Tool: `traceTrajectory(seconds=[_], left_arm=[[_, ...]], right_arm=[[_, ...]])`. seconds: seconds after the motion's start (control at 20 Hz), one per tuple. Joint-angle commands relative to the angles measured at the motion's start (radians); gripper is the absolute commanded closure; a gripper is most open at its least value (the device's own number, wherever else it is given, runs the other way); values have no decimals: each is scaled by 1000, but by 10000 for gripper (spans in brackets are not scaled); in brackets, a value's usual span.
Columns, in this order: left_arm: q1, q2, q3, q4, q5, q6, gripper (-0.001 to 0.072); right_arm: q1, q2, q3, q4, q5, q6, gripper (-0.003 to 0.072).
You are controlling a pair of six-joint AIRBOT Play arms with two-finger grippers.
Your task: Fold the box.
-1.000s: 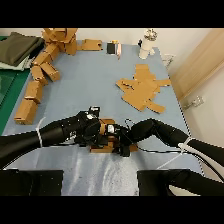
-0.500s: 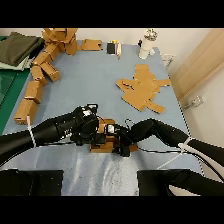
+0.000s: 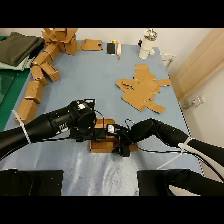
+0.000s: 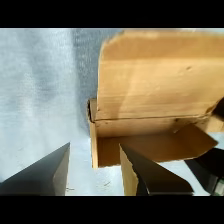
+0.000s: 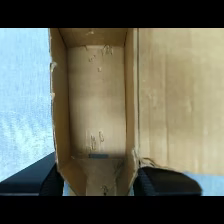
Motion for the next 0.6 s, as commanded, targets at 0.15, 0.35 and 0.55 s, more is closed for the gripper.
traceTrajectory(seconds=[0.15, 0.35, 0.55], left_arm=[[97, 2, 46, -21, -11, 0, 228], [176, 2, 46, -74, -32, 69, 228], [202, 2, 46, -59, -43, 204, 687]], right_arm=[[0, 0, 1, 0, 0, 0, 218], [0, 0, 1, 0, 0, 0, 218], [0, 0, 1, 0, 0, 0, 218]])
